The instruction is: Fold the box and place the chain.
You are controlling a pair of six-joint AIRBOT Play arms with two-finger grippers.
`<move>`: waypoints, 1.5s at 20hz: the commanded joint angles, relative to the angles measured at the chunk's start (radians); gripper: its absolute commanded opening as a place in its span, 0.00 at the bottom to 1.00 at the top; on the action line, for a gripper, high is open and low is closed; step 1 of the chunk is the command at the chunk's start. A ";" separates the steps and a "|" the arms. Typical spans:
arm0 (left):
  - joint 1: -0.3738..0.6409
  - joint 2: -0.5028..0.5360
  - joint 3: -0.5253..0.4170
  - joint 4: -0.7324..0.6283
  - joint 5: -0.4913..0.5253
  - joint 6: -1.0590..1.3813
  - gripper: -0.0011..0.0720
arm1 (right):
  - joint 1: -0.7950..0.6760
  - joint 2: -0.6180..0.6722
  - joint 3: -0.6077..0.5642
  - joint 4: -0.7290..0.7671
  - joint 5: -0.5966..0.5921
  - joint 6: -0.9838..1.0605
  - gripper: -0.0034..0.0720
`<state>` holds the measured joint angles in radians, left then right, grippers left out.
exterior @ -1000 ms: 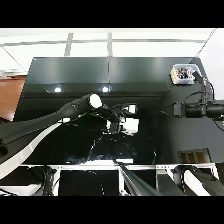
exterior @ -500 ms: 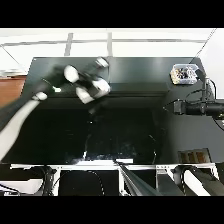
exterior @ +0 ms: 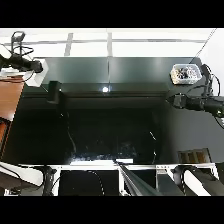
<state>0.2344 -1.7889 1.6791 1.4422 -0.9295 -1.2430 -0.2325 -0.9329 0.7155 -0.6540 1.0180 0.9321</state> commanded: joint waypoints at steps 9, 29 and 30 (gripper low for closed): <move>0.040 -0.276 0.422 0.018 -0.197 -0.119 0.99 | 0.114 -0.026 0.000 -0.001 -0.102 0.029 0.06; -0.209 0.994 -1.040 -0.149 0.099 -0.144 0.05 | 0.116 -0.026 0.000 -0.080 -0.114 0.029 0.06; -0.210 0.993 -1.040 -0.149 0.099 -0.144 0.05 | 0.116 -0.026 0.000 -0.080 -0.114 0.029 0.06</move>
<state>0.0338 -0.8444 0.7025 1.2926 -0.8478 -1.3941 -0.1169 -0.9577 0.7155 -0.7338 0.9043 0.9615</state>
